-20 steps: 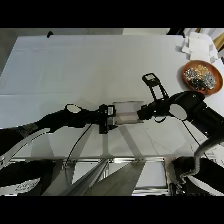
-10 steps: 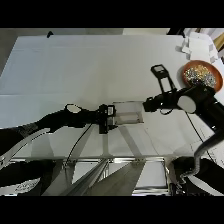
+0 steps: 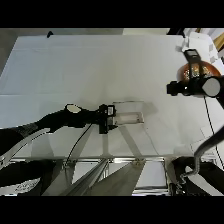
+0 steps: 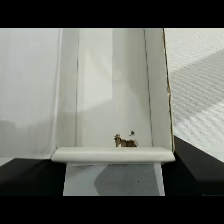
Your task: Fold the box and place the chain.
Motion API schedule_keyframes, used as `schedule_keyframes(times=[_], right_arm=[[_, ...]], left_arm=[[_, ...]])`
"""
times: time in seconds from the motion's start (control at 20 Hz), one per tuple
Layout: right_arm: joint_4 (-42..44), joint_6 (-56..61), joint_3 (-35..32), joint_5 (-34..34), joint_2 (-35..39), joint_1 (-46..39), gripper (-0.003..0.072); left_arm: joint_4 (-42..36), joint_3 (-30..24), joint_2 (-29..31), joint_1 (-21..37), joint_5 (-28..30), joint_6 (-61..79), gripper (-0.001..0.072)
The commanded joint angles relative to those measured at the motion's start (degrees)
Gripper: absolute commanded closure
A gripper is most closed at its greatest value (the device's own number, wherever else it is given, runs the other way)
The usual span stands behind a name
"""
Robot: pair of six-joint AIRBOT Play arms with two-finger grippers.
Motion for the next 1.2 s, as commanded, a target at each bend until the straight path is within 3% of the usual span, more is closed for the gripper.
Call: schedule_keyframes(times=[0.0,0.45,0.9,1.15], right_arm=[[0.04,-2.54,0.79,-3.78,-3.02,-7.19,0.0336],[-0.17,-3.98,13.4,0.02,-18.05,-14.95,0.0339],[-0.66,-3.96,14.27,0.87,-23.37,-20.06,0.034],[-1.01,-4.42,14.32,-2.25,-24.96,-22.67,0.034]], left_arm=[[0.02,0.02,0.04,0.04,0.0,0.02,0.0575],[0.02,0.02,0.02,0.04,0.0,0.02,0.0575],[0.02,0.02,0.02,0.04,0.0,0.02,0.0575],[0.02,0.02,0.02,0.04,0.0,0.02,0.0575]])
